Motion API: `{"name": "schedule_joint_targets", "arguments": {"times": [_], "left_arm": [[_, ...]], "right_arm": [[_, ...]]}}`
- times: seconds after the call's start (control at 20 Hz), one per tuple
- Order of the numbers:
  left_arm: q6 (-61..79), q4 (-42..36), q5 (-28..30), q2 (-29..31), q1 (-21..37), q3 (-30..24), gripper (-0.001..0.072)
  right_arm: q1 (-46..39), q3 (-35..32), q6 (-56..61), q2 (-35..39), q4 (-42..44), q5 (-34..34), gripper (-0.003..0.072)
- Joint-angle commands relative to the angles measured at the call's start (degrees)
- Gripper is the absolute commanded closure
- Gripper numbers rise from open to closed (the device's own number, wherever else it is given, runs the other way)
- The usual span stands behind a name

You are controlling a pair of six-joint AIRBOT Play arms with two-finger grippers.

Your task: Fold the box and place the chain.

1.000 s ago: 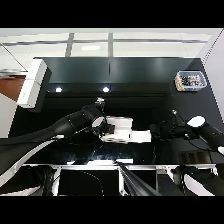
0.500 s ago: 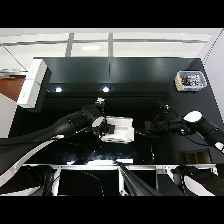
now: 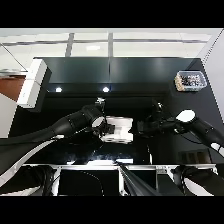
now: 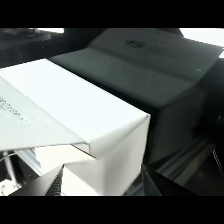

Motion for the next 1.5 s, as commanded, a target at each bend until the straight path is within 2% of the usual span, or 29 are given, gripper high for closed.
{"name": "schedule_joint_targets", "arguments": {"times": [0.0,0.1,0.2,0.3,0.55,0.9,0.95,1.05,1.25,1.35,1.45], "left_arm": [[0.02,0.04,-0.09,-0.02,0.02,0.00,0.0678],[0.02,0.02,-0.07,-0.02,0.02,0.00,0.0678],[0.02,0.02,-0.04,-0.02,0.02,0.00,0.0678],[0.02,0.02,-0.04,-0.02,0.02,0.00,0.0678],[0.04,0.04,-0.04,-0.02,0.02,0.00,0.0678],[0.04,0.02,-0.17,-0.02,0.02,0.00,0.0678],[0.07,0.00,-0.28,-0.02,0.00,0.00,0.0678],[0.04,0.02,-0.28,-0.02,0.00,0.00,0.0678],[0.04,0.02,-0.24,-0.02,0.00,0.00,0.0678],[0.07,0.02,-0.22,-0.02,0.00,0.00,0.0678],[0.07,0.04,-0.17,-0.02,0.00,0.00,0.0678]], "right_arm": [[5.68,0.11,4.96,-0.02,0.11,-5.62,0.0154],[8.13,0.11,5.46,-0.02,0.09,-7.52,0.0154],[9.31,0.17,6.29,-0.02,0.13,-9.09,0.0290],[10.91,1.20,8.66,-0.02,-1.79,-10.23,0.0290],[14.95,6.51,24.59,-0.02,-19.61,-9.92,0.0290],[16.65,8.55,31.04,-0.02,-23.74,-6.23,0.0291],[16.65,8.57,31.30,-0.02,-23.87,-6.27,0.0325],[16.65,8.57,32.37,-0.04,-24.63,-6.27,0.0326],[17.05,8.66,39.01,-0.04,-31.87,-5.35,0.0328],[19.15,9.66,42.23,-0.33,-36.13,-5.09,0.0377],[21.73,11.58,45.13,-1.27,-39.26,-5.07,0.0377]]}}
